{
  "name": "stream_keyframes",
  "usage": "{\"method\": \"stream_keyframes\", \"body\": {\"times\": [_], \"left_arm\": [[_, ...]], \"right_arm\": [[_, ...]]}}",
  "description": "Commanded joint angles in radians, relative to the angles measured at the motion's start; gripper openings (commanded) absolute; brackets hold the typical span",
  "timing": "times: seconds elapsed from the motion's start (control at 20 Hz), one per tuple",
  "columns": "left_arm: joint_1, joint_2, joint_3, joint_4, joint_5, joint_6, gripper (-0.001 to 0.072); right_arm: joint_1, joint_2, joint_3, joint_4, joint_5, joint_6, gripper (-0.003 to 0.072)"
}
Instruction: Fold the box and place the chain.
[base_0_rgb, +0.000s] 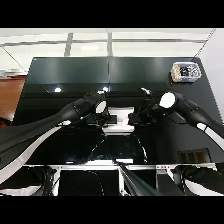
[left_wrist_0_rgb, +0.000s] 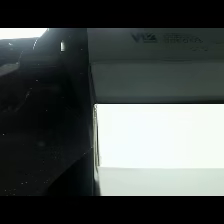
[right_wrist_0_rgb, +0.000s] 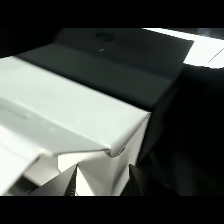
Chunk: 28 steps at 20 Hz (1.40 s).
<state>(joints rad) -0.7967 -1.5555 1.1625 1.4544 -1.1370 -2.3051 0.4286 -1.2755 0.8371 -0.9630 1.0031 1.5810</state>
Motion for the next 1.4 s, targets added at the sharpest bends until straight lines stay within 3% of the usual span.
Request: {"method": "stream_keyframes", "body": {"times": [0.0,0.45,0.9,0.95,1.05,1.15,1.35], "left_arm": [[0.001,0.001,0.001,0.003,-0.001,0.002,0.0025],[0.001,0.001,0.001,0.003,-0.001,0.002,0.0024],[0.001,0.001,0.000,0.003,-0.001,0.002,0.0025],[0.001,0.001,0.000,0.003,-0.001,0.002,0.0025],[0.001,0.001,0.001,0.003,-0.001,0.002,0.0024],[0.001,0.001,0.000,0.003,-0.001,0.002,0.0024],[0.001,0.001,0.001,0.003,-0.001,0.002,0.0025]], "right_arm": [[0.089,-0.001,0.025,-0.233,-0.047,0.209,0.0357],[0.263,-0.107,0.136,-0.532,0.020,0.573,0.0357],[0.272,-0.157,0.177,-0.530,0.101,0.645,0.0347],[0.272,-0.158,0.177,-0.528,0.100,0.649,0.0280],[0.272,-0.158,0.177,-0.517,0.098,0.649,0.0236],[0.272,-0.158,0.177,-0.507,0.093,0.644,0.0014],[0.272,-0.158,0.177,-0.503,0.089,0.641,0.0016]]}}
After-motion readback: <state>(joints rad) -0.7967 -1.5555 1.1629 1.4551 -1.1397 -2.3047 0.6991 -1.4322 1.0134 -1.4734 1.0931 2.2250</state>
